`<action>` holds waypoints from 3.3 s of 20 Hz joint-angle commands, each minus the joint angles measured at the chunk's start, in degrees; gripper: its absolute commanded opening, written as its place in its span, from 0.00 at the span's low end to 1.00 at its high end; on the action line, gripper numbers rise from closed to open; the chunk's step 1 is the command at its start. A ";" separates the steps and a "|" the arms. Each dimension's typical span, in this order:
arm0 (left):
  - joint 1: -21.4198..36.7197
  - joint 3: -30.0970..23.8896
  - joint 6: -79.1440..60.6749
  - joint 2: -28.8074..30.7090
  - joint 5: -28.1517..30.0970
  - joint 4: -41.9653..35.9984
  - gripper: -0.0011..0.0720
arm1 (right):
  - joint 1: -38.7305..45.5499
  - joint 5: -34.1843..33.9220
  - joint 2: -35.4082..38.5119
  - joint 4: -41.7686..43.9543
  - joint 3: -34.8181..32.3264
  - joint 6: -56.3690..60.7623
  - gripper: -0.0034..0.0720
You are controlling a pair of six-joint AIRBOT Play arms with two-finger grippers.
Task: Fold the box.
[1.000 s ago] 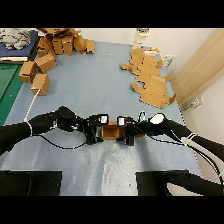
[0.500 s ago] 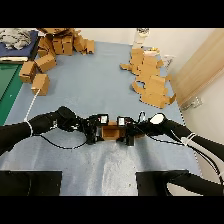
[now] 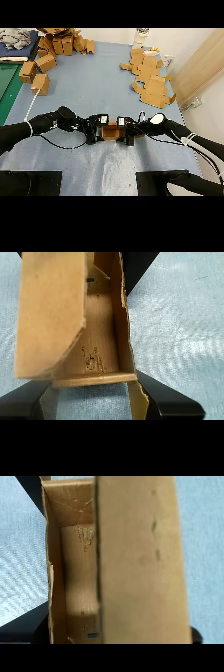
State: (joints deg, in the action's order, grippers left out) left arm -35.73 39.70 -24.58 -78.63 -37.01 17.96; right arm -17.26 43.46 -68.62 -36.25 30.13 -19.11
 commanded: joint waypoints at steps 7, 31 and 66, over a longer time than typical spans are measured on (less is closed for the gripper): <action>0.00 0.00 0.17 0.00 -0.96 -0.20 0.73 | -0.02 0.02 0.02 0.02 0.02 0.02 0.85; -5.27 0.11 6.19 -0.07 5.40 3.30 1.00 | -0.02 0.00 0.02 0.00 0.02 0.02 0.85; -5.31 0.17 13.68 0.63 6.99 7.32 0.85 | -0.02 0.04 0.02 0.04 0.02 0.00 0.85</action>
State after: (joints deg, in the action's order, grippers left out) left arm -41.01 39.81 -10.90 -78.02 -30.02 25.30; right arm -17.26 43.48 -68.62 -36.23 30.13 -19.09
